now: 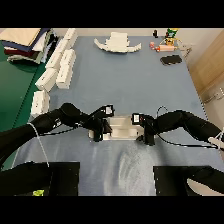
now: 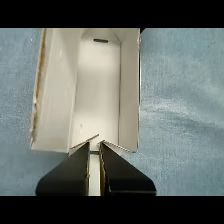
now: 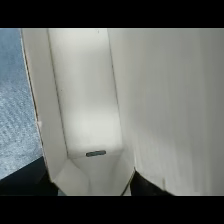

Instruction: Fold the box.

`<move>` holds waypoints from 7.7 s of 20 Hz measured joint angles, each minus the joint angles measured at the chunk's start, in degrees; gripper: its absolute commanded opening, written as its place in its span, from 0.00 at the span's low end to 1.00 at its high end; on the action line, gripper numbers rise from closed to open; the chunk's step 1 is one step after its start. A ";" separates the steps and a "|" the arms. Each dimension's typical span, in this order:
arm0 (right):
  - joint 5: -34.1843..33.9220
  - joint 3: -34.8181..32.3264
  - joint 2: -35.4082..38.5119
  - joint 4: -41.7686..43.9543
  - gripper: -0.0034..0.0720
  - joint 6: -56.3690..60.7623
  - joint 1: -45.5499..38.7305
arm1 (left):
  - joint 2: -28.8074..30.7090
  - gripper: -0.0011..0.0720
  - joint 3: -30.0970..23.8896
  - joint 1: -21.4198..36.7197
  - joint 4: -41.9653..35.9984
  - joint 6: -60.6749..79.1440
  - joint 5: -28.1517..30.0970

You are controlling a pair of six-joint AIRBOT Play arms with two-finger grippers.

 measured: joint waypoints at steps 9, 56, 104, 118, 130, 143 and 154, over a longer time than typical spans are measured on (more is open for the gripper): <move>0.00 0.00 -0.02 0.02 0.71 0.13 0.00 | 0.00 0.85 0.00 -0.72 -2.01 0.48 1.40; 0.00 0.00 0.00 0.00 0.71 0.00 0.02 | 4.76 0.03 -1.81 10.54 16.41 -69.42 -9.33; 0.00 0.00 0.00 0.00 0.71 0.00 0.00 | -3.89 0.59 16.55 -19.56 49.07 -133.17 -7.48; 0.00 0.00 -0.02 0.00 0.71 0.00 0.02 | -16.37 0.41 31.12 -26.60 61.75 -150.20 -22.29; 0.00 0.00 -0.02 0.02 0.71 0.02 0.02 | -18.38 0.03 31.95 -26.84 62.31 -150.81 -24.28; 0.00 0.00 -0.02 0.00 0.71 0.00 0.02 | -18.56 0.59 31.95 -26.77 61.64 -151.27 -25.42; 0.00 0.00 -0.02 0.00 0.71 0.00 0.02 | -17.92 0.59 39.21 -25.44 61.92 -147.29 -37.48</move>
